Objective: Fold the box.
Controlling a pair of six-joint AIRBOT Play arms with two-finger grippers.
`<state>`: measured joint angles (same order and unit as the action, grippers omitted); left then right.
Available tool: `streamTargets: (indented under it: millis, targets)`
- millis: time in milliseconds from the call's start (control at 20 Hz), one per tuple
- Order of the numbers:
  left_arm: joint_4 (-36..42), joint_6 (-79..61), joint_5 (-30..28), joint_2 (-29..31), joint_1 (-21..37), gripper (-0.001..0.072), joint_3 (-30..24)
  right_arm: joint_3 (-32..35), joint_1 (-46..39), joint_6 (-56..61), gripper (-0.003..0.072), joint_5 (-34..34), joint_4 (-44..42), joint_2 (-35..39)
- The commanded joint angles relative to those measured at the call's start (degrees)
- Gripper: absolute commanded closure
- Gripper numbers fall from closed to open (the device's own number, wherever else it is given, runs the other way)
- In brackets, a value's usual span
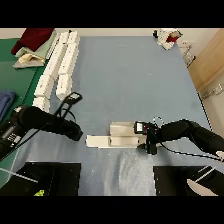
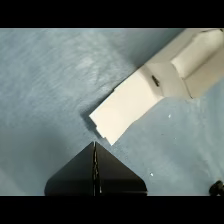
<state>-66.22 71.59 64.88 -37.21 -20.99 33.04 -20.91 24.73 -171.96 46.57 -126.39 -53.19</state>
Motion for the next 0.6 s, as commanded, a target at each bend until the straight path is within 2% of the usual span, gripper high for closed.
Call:
streamTargets:
  millis: [0,100,300,400,550]
  targets:
    - [4.81,7.30,5.18,0.31,12.81,0.0700,-2.08,0.02,0.00,0.02,0.0220,0.00,0.00,0.04]
    - [10.75,5.25,3.13,-1.90,15.87,0.0700,-5.73,0.02,0.00,0.02,0.0220,0.00,0.00,0.04]
    - [24.28,-0.48,-6.36,-6.62,15.96,0.0701,-15.45,0.02,0.00,0.02,0.0220,-0.02,0.02,0.04]
    - [31.47,-5.86,-8.90,-9.07,15.93,0.0701,-18.45,0.02,0.00,0.02,0.0220,0.00,0.02,0.04]
    - [32.81,-7.76,-12.44,-11.69,13.09,0.0701,-19.28,0.02,0.00,0.02,0.0220,-0.02,0.02,0.04]
